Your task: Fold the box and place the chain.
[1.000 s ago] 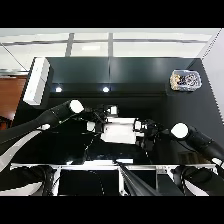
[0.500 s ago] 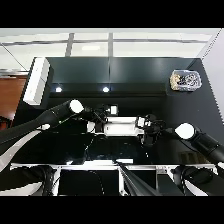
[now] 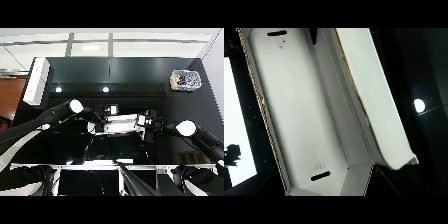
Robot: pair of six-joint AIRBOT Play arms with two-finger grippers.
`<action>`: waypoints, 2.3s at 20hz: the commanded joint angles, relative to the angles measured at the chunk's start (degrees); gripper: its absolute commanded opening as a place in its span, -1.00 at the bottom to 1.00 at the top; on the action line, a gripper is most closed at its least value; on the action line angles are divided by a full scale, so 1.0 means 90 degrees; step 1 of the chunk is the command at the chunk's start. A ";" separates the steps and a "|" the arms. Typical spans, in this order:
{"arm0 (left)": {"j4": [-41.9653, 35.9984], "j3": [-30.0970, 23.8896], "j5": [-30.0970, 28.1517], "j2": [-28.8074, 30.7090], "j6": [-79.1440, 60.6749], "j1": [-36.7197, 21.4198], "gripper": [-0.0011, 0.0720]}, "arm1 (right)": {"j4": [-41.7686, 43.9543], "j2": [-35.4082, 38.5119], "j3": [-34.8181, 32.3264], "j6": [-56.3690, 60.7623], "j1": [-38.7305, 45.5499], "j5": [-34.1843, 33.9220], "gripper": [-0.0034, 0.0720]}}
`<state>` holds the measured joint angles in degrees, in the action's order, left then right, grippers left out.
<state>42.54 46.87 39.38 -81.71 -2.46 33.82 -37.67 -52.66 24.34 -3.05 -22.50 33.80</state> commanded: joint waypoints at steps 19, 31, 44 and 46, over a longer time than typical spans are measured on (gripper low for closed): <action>-0.0002 0.0005 0.0005 0.0000 -0.0010 0.0000 -0.90 | 0.0656 -0.1523 0.0299 -0.1564 0.0372 0.0716 0.95; -0.0002 0.0005 0.0005 0.0000 -0.0012 0.0000 -0.90 | 0.0670 -0.1809 0.0386 -0.1566 0.0372 0.0644 0.95; 0.0007 0.0075 0.0029 0.0034 -0.0007 -0.0005 -0.75 | 0.0629 -0.1868 0.0391 -0.1564 0.0357 0.0670 0.34; 0.0029 0.0153 0.0000 0.0260 0.0170 -0.0012 0.55 | 0.0629 -0.1868 0.0391 -0.1564 0.0357 0.0670 0.34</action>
<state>43.03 47.53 39.53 -80.88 -2.31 33.82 -31.92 -69.45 27.83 -17.15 -19.22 39.83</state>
